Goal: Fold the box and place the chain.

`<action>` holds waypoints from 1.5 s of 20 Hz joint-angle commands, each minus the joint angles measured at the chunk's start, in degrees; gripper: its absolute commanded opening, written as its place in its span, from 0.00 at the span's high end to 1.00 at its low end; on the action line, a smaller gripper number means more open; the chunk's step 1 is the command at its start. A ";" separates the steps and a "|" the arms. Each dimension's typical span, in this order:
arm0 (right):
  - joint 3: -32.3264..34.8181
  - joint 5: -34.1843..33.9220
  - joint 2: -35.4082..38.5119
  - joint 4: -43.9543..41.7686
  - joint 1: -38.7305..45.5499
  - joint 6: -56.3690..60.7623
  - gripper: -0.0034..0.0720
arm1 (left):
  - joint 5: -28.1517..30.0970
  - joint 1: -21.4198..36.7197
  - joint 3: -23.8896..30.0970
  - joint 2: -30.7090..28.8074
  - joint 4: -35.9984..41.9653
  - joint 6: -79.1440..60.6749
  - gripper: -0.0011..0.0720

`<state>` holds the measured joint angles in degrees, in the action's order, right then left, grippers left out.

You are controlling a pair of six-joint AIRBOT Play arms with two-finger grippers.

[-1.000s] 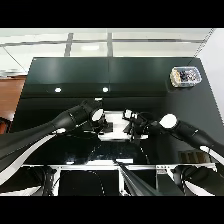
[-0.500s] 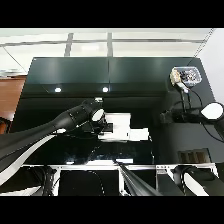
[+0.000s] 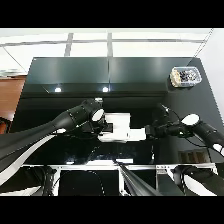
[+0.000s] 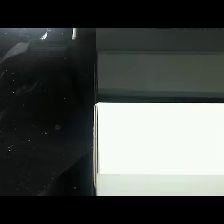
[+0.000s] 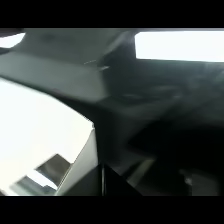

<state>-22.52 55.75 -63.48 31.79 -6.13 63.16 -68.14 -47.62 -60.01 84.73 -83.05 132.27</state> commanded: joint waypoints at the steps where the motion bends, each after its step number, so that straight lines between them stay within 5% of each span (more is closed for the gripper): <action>1: -0.83 0.90 -1.68 -6.75 -2.86 -4.74 0.94 | -0.04 0.04 -0.04 0.00 0.02 -0.04 0.94; 3: -3.10 3.85 -1.68 -6.32 -2.86 -4.74 0.93 | -0.07 0.04 -0.04 0.00 0.02 -0.07 0.94; 4: -4.20 5.46 -1.68 -6.45 -2.86 -4.70 0.67 | -0.07 0.04 -0.04 0.00 0.02 -0.04 0.94; 5: -5.25 6.91 -1.66 -6.51 -2.91 -4.70 0.26 | -0.04 0.04 -0.04 0.00 0.02 -0.04 0.94; 6: -5.92 7.65 -1.66 -6.67 -2.91 -4.66 0.16 | -0.04 0.04 -0.04 0.00 0.02 -0.04 0.94; 13: -6.82 8.20 -1.66 -8.41 -6.51 -1.44 0.17 | -0.02 0.04 -0.04 0.00 0.02 -0.07 0.94; 15: -7.08 6.88 -1.68 -8.35 -8.55 -1.20 0.46 | 0.00 0.04 -0.04 0.00 0.02 -0.04 0.94; 22: -10.10 -2.49 -1.68 -1.66 -16.15 8.31 0.47 | 0.00 0.04 -0.04 0.00 0.02 -0.04 0.94; 30: -14.19 -3.96 -1.68 13.90 -22.03 22.27 0.47 | 0.00 0.04 -0.04 0.00 0.02 -0.04 0.94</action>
